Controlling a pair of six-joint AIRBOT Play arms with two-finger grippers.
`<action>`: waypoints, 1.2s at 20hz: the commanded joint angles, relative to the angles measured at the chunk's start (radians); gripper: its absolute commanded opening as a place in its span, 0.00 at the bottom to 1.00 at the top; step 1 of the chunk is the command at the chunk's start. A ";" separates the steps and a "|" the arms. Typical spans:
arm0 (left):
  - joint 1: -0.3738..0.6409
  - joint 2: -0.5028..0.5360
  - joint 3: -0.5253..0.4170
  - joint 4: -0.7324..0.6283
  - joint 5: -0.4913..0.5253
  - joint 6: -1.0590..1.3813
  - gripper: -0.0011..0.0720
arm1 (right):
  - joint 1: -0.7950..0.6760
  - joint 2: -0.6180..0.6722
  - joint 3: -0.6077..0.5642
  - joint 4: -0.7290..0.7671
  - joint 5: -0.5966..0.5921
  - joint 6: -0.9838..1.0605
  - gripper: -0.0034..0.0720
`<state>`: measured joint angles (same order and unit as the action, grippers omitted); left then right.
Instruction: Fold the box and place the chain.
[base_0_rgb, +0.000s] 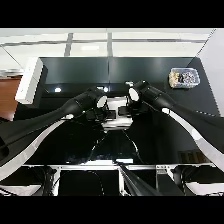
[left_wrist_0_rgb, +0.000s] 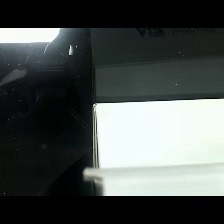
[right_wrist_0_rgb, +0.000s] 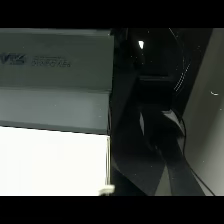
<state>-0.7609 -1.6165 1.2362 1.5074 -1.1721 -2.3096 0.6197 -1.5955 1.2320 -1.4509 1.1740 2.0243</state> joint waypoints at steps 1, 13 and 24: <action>0.001 -0.001 0.000 0.002 0.000 0.002 0.05 | -0.002 -0.002 0.004 0.003 0.003 -0.010 0.13; 0.001 -0.001 0.000 0.002 0.000 0.002 0.05 | -0.024 0.056 0.040 0.000 0.092 -0.122 0.41; 0.014 -0.001 0.000 0.003 0.000 0.002 0.05 | -0.388 0.437 0.016 -0.478 0.020 -0.252 0.41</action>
<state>-0.7509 -1.6169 1.2362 1.5089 -1.1725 -2.3062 0.3653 -1.1995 1.2648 -1.7653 1.2797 1.7866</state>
